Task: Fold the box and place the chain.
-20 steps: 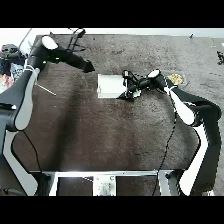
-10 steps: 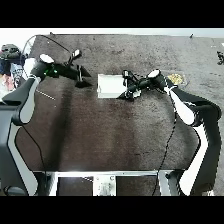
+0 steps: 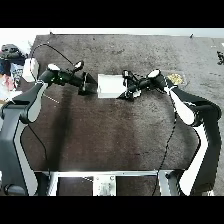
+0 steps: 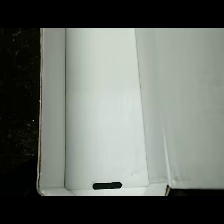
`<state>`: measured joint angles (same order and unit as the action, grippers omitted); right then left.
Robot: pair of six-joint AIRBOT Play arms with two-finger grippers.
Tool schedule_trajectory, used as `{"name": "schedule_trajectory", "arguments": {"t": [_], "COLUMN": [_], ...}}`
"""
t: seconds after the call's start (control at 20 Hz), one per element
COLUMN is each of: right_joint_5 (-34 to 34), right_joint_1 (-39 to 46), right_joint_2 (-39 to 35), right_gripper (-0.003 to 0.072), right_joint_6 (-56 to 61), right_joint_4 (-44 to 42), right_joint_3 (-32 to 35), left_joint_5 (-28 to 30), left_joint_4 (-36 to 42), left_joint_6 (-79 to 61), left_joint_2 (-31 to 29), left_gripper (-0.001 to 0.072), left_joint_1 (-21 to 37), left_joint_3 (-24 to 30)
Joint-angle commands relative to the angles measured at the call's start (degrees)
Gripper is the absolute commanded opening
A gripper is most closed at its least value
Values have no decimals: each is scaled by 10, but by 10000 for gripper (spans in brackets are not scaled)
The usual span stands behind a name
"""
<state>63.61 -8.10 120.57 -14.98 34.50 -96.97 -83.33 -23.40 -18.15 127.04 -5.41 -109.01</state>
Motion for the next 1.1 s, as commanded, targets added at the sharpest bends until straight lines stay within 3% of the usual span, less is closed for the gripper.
{"name": "schedule_trajectory", "arguments": {"t": [0.0, 1.05], "right_joint_5": [0, 0], "right_joint_1": [0, 0], "right_joint_2": [0, 0], "right_gripper": [442, 442], "right_joint_6": [0, 0], "right_joint_4": [0, 0], "right_joint_3": [0, 0], "left_joint_5": [-1, 56], "left_joint_4": [-5, -4], "left_joint_6": [-19, -44], "left_joint_2": [12, 22], "left_gripper": [720, 720], "left_joint_1": [-5, -45], "left_joint_3": [0, 0]}}
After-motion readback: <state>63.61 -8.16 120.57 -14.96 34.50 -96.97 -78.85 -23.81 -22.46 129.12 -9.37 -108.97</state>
